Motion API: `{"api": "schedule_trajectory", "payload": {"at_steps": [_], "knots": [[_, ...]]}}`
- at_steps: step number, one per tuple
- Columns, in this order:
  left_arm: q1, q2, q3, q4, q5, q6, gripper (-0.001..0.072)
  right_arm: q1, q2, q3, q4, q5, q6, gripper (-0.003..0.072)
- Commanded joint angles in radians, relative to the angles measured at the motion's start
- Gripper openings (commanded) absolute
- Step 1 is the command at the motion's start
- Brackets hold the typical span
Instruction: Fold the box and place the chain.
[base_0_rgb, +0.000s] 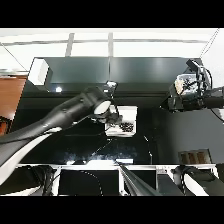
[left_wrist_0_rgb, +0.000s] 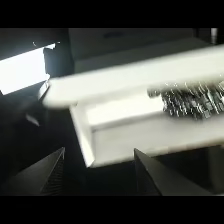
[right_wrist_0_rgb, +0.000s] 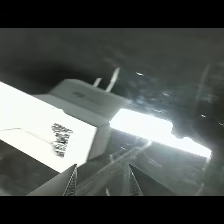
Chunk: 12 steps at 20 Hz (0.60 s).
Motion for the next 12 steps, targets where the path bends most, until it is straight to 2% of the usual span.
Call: {"api": "schedule_trajectory", "payload": {"at_steps": [1,4,6,7,8,9,10,11,12], "knots": [[0.061,0.175,-0.090,0.072,0.017,0.126,0.0507,-0.021,0.001,0.000,-0.053,0.004,0.027,0.0381],[0.269,0.322,-0.303,-0.021,0.092,0.218,0.0506,-0.060,0.001,0.000,-0.052,0.023,0.039,0.0381],[0.460,0.397,-0.480,-0.232,0.269,0.327,0.0507,-0.072,0.001,0.000,-0.051,0.045,0.042,0.0381],[0.546,0.424,-0.579,-0.370,0.385,0.392,0.0506,-0.071,0.001,0.000,-0.051,0.051,0.043,0.0381],[0.627,0.440,-0.679,-0.572,0.487,0.530,0.0507,-0.071,0.001,0.000,-0.051,0.054,0.050,0.0381],[0.682,0.439,-0.753,-0.789,0.518,0.734,0.0507,-0.071,0.001,0.000,-0.051,0.056,0.063,0.0381],[0.725,0.425,-0.812,-0.999,0.495,0.993,0.0507,-0.071,0.001,0.000,-0.050,0.059,0.069,0.0381],[0.744,0.406,-0.846,-1.135,0.432,1.252,0.0512,-0.071,0.001,0.000,-0.050,0.060,0.075,0.0382],[0.745,0.384,-0.857,-1.181,0.364,1.448,0.0585,-0.071,0.001,0.000,-0.051,0.059,0.087,0.0381]]}}
